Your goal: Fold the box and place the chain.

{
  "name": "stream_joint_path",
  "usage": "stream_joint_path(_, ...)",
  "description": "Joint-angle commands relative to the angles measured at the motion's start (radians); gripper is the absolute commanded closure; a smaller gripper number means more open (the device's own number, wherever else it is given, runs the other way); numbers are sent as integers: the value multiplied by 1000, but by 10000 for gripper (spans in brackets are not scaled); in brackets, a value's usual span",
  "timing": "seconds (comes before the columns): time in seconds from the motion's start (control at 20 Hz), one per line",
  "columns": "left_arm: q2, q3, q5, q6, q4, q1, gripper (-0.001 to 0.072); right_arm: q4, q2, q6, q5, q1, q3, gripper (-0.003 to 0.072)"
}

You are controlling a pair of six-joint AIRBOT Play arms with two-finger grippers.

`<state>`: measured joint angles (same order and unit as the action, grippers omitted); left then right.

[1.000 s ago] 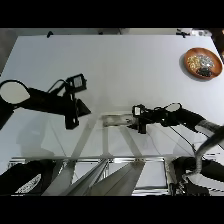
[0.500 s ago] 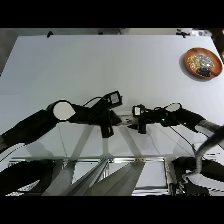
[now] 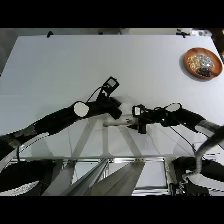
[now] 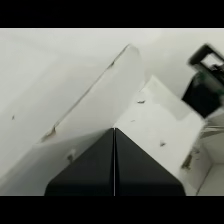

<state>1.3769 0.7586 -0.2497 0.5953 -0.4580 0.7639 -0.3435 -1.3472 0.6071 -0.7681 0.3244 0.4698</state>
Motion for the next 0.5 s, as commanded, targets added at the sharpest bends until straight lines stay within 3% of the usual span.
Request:
stream_joint_path(0.0, 68, 0, -108, 68, 15, -51, 703, 0, 1, 0, 0, 0, 0, 283)
stream_joint_path(0.25, 72, 0, -235, 67, -12, -95, 704, 0, 1, 0, 0, 0, 0, 283)
stream_joint_path(0.45, 52, 0, -263, 56, -11, -99, 699, 0, 1, 0, 0, 0, 0, 283)
